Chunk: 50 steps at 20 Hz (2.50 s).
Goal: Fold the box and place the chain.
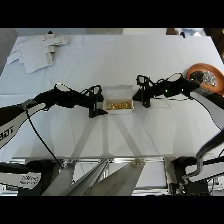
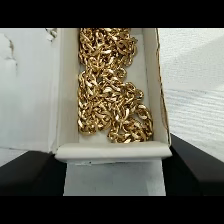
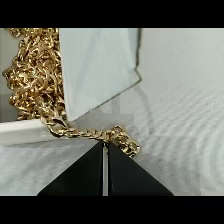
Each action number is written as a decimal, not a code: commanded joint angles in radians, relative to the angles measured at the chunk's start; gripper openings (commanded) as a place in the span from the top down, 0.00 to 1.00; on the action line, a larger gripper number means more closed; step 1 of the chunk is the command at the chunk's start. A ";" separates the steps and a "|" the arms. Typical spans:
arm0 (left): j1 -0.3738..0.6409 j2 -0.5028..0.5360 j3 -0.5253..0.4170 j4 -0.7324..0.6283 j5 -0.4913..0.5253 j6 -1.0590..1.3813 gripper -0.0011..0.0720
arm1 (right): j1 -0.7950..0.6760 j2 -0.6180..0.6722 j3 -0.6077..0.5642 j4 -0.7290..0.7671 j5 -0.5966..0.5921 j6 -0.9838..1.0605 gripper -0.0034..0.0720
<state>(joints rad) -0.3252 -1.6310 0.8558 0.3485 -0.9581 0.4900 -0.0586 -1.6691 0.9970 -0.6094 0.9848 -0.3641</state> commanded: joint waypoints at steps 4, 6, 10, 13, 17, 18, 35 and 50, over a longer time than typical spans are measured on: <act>0.000 0.000 0.000 0.000 0.000 0.000 0.86 | 0.001 0.049 0.000 -0.019 -0.002 0.012 0.94; 0.000 0.000 0.000 0.000 0.000 0.000 0.86 | 0.001 0.084 0.000 -0.023 0.011 0.060 0.94; 0.000 0.000 0.000 0.000 0.000 0.000 0.86 | 0.001 0.179 0.000 -0.045 0.113 0.090 0.94; 0.000 0.000 0.000 0.000 0.000 0.000 0.86 | 0.001 0.263 0.000 -0.068 0.168 0.181 0.94; 0.000 0.000 0.000 0.000 0.000 0.000 0.86 | 0.002 0.343 0.000 -0.067 0.232 0.206 0.94; 0.000 0.000 0.000 0.000 0.000 0.000 0.86 | 0.002 0.353 0.000 -0.074 0.222 0.238 0.94; 0.000 0.000 0.000 0.000 0.000 0.000 0.86 | 0.175 0.357 0.000 -0.168 0.072 0.394 0.94; 0.000 0.000 0.000 0.000 0.000 0.000 0.86 | 0.205 0.406 0.057 -0.206 0.279 0.706 0.54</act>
<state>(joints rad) -0.3252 -1.6310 0.8555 0.3485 -0.9577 0.4900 0.1558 -1.2922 1.0214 -0.8162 1.1606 0.2455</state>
